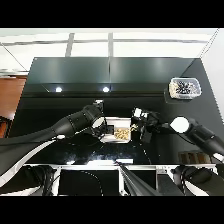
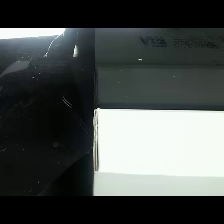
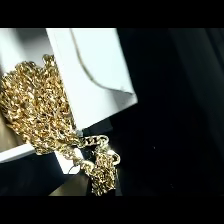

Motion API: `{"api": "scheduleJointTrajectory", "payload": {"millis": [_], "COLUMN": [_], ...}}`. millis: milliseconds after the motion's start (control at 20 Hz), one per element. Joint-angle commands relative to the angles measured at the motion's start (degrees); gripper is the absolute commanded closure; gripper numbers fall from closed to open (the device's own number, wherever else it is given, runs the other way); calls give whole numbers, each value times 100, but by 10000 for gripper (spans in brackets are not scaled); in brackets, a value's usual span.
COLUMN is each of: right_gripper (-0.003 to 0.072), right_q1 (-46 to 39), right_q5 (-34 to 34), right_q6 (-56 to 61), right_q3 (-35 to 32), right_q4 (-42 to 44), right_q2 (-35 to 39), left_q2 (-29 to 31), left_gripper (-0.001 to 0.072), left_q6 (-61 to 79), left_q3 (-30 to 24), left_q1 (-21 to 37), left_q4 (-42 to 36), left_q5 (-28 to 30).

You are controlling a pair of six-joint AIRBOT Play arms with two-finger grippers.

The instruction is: Fold the box and place the chain.

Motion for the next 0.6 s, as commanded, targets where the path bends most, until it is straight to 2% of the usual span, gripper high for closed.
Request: {"api": "scheduleJointTrajectory", "payload": {"millis": [0, 250, 400, 550], "right_gripper": [680, 680, 680, 679], "right_q1": [-2, -2, -2, -2], "right_q5": [1047, 1937, 1987, 1932], "right_q6": [1558, 2085, 2218, 2754], "right_q3": [420, 1513, 2170, 2785], "right_q4": [-568, -15, 437, 457], "right_q2": [673, 887, 887, 887], "left_q2": [0, 0, 0, 0], "left_gripper": [678, 678, 679, 678], "left_q6": [2, 2, 2, 2], "left_q3": [-2, -2, -2, -2], "left_q1": [0, 0, 0, 0], "left_q4": [4, 2, 4, 4], "left_q5": [9, 11, 11, 11]}}
